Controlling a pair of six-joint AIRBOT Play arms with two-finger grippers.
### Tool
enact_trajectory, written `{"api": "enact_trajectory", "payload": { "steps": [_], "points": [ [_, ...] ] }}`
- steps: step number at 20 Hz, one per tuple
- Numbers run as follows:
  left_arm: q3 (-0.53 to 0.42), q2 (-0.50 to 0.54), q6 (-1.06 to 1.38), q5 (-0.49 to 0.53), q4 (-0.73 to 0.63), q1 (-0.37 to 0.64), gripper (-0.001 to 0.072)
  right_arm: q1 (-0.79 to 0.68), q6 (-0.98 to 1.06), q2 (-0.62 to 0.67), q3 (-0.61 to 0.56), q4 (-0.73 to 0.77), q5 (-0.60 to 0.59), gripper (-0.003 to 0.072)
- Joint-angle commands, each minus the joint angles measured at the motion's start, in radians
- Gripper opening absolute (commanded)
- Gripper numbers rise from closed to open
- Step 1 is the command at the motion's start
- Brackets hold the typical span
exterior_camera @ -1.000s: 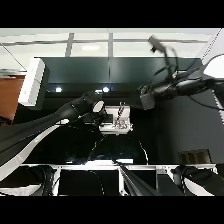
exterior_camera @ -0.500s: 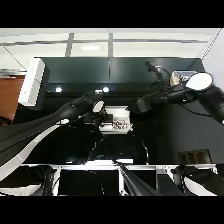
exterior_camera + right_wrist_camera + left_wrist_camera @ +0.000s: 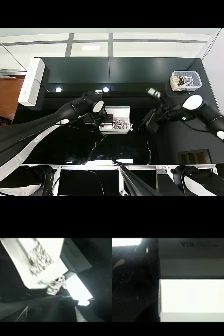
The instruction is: Fold the box and place the chain.
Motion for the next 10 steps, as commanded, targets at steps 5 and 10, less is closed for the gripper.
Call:
{"api": "enact_trajectory", "payload": {
  "steps": [5,10],
  "points": [
    [0.000,0.000,0.000,0.000,0.000,0.000,0.0031,0.138,-0.507,-0.067,-0.096,0.028,-0.294,0.0708],
    [0.000,0.000,0.000,0.000,0.000,0.000,0.0031,0.180,-0.629,-0.099,-0.095,0.093,-0.359,0.0708]
  ]
}}
